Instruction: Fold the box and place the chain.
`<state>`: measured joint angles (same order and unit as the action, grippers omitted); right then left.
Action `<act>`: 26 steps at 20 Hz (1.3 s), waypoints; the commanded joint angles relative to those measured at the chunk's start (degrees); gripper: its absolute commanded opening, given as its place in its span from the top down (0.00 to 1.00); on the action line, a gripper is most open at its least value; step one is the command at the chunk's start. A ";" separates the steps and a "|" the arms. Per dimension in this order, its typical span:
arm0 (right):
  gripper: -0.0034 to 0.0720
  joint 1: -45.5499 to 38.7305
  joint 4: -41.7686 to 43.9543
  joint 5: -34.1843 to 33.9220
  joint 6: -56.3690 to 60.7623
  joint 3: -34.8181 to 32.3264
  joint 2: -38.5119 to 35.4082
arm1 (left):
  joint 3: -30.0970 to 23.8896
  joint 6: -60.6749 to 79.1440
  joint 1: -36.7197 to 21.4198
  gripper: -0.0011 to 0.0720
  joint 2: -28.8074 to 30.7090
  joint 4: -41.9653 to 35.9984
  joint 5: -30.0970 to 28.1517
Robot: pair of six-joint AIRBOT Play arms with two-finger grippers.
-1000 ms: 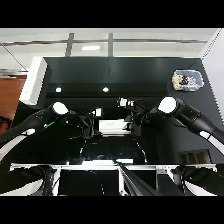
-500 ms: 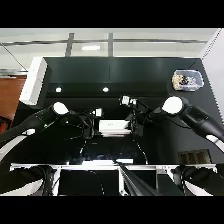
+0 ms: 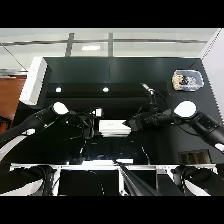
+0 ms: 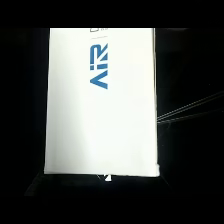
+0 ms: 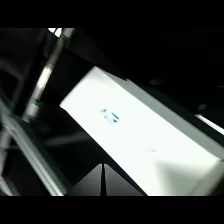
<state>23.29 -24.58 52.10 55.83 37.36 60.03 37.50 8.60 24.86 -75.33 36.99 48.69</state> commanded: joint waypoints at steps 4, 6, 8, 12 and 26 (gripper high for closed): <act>0.93 1.05 9.57 -5.05 1.90 -3.10 5.29 | 0.02 0.00 0.00 0.44 0.04 -0.02 -0.15; 0.93 1.90 5.29 -5.27 4.68 -3.10 8.31 | 0.02 0.00 0.00 0.44 0.04 -0.02 -0.20; 0.93 2.54 2.91 -5.27 5.49 -3.10 11.06 | 0.02 0.00 0.00 0.44 0.04 -0.02 -0.11; 0.93 2.51 0.83 -5.73 5.42 -3.08 12.20 | 0.02 0.00 0.00 0.44 0.04 -0.02 -0.07; 0.93 -14.21 -12.94 12.63 6.49 10.16 -1.64 | 0.02 0.00 0.00 0.44 0.04 -0.02 -0.22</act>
<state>14.87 -30.35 61.41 60.05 44.80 62.57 37.50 8.45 24.86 -75.33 36.88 48.62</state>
